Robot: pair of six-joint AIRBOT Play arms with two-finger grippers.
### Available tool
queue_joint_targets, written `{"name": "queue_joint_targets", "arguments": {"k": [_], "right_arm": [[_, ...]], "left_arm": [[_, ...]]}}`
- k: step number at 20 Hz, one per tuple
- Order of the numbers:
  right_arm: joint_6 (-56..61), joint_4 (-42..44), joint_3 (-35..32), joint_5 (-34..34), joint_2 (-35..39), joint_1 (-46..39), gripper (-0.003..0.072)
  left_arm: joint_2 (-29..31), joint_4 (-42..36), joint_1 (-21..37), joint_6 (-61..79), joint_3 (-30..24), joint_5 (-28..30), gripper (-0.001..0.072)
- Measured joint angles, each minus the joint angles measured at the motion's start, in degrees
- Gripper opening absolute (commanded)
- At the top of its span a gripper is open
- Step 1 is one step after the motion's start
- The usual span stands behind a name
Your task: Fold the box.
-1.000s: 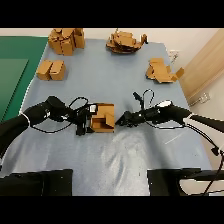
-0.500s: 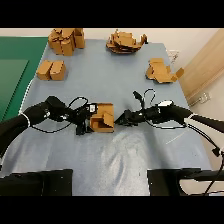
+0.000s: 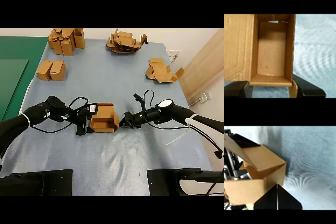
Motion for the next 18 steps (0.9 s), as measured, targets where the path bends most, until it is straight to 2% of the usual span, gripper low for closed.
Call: {"name": "queue_joint_targets", "arguments": {"k": [5, 6, 7, 8, 12, 13, 14, 18], "right_arm": [[0.55, -0.13, 0.00, -0.72, 2.95, 0.00, 0.0006], [0.57, -0.09, 0.00, -0.37, 3.21, 0.00, 0.0034], [0.70, 0.31, -0.02, 0.04, 3.43, 0.00, 0.0134], [0.68, 0.81, 0.00, 0.35, 3.61, 0.00, 0.0165], [0.00, 2.60, 0.00, 1.57, 3.87, 0.00, 0.0167], [-0.11, 2.84, -0.02, 1.60, 3.91, 0.00, 0.0191], [-0.13, 3.08, -0.02, 1.68, 3.96, 0.02, 0.0255], [-0.17, 3.37, -0.02, 1.14, 3.96, 0.76, 0.0324]], "left_arm": [[0.00, 0.11, 0.00, -0.02, 0.00, 0.02, 0.0117], [0.02, 0.07, 0.00, -0.02, 0.00, 0.02, 0.0117], [0.00, 0.09, 0.00, -0.02, 0.00, 0.02, 0.0117], [0.00, 0.09, 0.00, -0.02, 0.00, 0.04, 0.0117], [0.00, 0.11, 0.00, -0.02, 0.00, 0.02, 0.0117], [0.00, 0.09, 0.00, -0.02, 0.00, 0.04, 0.0117], [0.00, 0.11, 0.00, -0.02, 0.00, 0.04, 0.0117], [0.00, 0.09, 0.00, -0.02, 0.00, 0.04, 0.0117]]}}
